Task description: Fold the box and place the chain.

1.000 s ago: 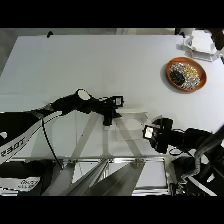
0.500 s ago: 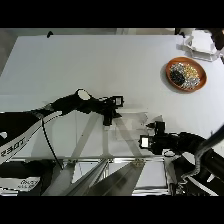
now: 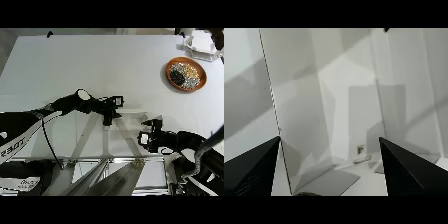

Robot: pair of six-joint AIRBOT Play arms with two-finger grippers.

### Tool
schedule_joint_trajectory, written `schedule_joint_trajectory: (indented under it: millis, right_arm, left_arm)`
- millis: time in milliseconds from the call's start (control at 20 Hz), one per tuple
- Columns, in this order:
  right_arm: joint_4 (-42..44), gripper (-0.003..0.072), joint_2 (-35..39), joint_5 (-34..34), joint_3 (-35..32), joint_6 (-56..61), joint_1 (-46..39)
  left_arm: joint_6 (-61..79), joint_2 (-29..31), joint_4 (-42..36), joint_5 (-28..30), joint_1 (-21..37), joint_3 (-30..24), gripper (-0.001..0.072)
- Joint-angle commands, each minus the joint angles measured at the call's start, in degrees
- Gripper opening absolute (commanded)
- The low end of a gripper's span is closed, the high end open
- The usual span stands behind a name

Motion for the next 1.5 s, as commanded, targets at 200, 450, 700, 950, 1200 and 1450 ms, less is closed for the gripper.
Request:
schedule_joint_trajectory:
  millis: [200, 450, 700, 950, 1200, 1450]
  right_arm:
    - [13.3, 0.0702, -3.2, 6.1, 2.9, -13.9, -12.7]
    - [15.1, 0.0702, -5.8, 4.1, 3.1, -19.9, -13.9]
    - [15.1, 0.0702, -5.8, 4.2, 4.9, -20.7, -19.8]
    - [17.4, 0.0702, -10.0, 4.1, 4.9, -22.0, -19.8]
    - [19.3, 0.0702, -11.3, 3.6, 4.9, -26.4, -19.8]
    - [22.4, 0.0699, -12.0, 9.0, 5.1, -30.5, -24.5]
  left_arm:
    - [0.0, 0.0, 0.0, 0.0, 0.0, 0.0, 0.0012]
    - [0.0, 0.0, 0.0, 0.0, 0.0, 0.0, 0.0012]
    - [0.0, 0.0, 0.0, 0.0, 0.0, 0.0, 0.0012]
    - [0.0, 0.0, 0.0, 0.0, 0.0, 0.0, 0.0012]
    - [0.0, 0.0, 0.0, 0.0, 0.0, 0.0, 0.0012]
    - [0.0, 0.0, 0.0, 0.0, 0.0, 0.0, 0.0012]
